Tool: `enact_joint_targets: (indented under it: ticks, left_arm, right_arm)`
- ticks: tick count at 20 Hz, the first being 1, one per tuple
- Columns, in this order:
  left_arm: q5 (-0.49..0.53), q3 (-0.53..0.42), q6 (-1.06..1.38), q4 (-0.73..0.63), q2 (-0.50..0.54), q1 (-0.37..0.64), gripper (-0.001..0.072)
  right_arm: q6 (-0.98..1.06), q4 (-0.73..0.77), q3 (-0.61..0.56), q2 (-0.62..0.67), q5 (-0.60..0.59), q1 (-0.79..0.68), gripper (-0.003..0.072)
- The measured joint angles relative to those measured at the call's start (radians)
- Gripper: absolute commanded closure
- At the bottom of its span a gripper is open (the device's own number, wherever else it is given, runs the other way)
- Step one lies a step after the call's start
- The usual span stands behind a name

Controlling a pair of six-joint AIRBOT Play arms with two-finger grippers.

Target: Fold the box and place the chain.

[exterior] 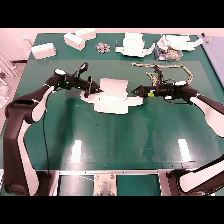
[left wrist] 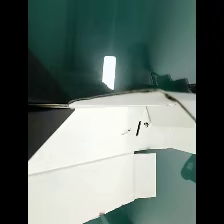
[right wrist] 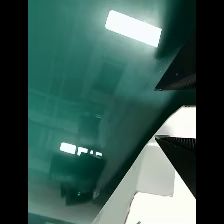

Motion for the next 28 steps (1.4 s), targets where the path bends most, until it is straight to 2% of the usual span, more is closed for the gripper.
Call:
enact_joint_targets:
  ticks: [10, 28]
  left_arm:
    - [0.021, -0.062, 0.111, -0.09, 0.002, 0.035, 0.0695]
    - [0.082, -0.083, 0.188, -0.037, 0.003, 0.015, 0.0688]
  right_arm:
    - [-0.051, 0.066, 0.0, 0.0, -0.013, -0.075, 0.0333]
    - [-0.081, 0.075, 0.0, 0.0, -0.017, -0.082, 0.034]
